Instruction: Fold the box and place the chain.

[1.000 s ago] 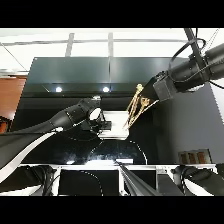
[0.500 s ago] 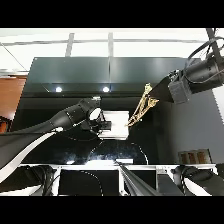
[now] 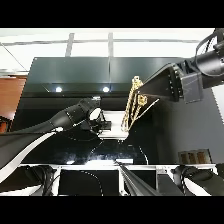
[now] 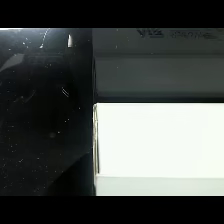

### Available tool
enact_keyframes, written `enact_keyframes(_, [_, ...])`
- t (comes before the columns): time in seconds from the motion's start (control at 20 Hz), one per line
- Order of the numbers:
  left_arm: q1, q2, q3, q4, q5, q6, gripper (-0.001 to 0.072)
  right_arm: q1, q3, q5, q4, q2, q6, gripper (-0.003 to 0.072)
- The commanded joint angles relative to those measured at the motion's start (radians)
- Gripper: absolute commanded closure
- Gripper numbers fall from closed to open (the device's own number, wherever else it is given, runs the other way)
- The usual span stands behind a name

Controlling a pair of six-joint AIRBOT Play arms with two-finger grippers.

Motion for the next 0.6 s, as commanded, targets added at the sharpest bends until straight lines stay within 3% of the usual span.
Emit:
enact_keyframes(0.0, [0.001, -0.001, 0.0, 0.0, 0.0, 0.0, 0.0679, 0.0, 0.0, -0.045, 0.055, 0.001, -0.014, 0.0683])
enact_keyframes(0.2, [0.001, -0.001, 0.0, 0.0, -0.001, 0.0, 0.0679, 0.021, -0.031, -0.039, -0.055, -0.002, -0.009, 0.0682])
enact_keyframes(0.55, [0.001, -0.001, 0.0, 0.0, -0.002, 0.0, 0.0679, 0.109, -0.45, -0.268, -0.143, -0.013, -0.011, 0.0682])
